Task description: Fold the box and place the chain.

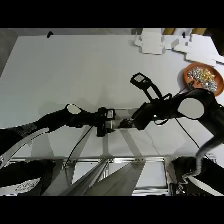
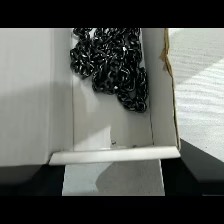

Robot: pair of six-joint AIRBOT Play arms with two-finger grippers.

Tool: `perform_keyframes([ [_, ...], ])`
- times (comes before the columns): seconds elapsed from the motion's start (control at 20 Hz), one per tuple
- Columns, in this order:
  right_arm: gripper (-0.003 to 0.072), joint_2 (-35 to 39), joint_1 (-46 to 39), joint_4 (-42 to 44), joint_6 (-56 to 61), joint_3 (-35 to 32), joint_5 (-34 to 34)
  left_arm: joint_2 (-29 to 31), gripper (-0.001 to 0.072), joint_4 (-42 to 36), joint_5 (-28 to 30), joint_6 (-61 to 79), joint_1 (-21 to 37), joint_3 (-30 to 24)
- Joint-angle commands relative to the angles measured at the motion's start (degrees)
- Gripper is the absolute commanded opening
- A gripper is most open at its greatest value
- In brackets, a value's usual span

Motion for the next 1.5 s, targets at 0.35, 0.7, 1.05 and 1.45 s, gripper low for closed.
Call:
perform_keyframes([
  [0.35,0.02,0.76,-20.48,-0.11,-69.66,-5.14,7.96,0.04,0.0209,0.0,0.0,0.02,0.02,-0.02],
  [0.7,0.0278,-11.06,-20.31,9.6,-84.32,-7.74,2.43,0.04,0.0209,0.0,0.0,0.02,0.02,-0.02],
  [1.05,0.0278,-15.82,-20.31,10.43,-85.55,-7.74,0.37,0.04,0.0209,0.0,0.02,0.02,0.02,-0.02],
  [1.45,0.0278,-15.96,-20.31,17.2,-85.09,-8.13,-2.49,0.04,0.0209,0.0,0.0,0.02,0.02,-0.02],
])
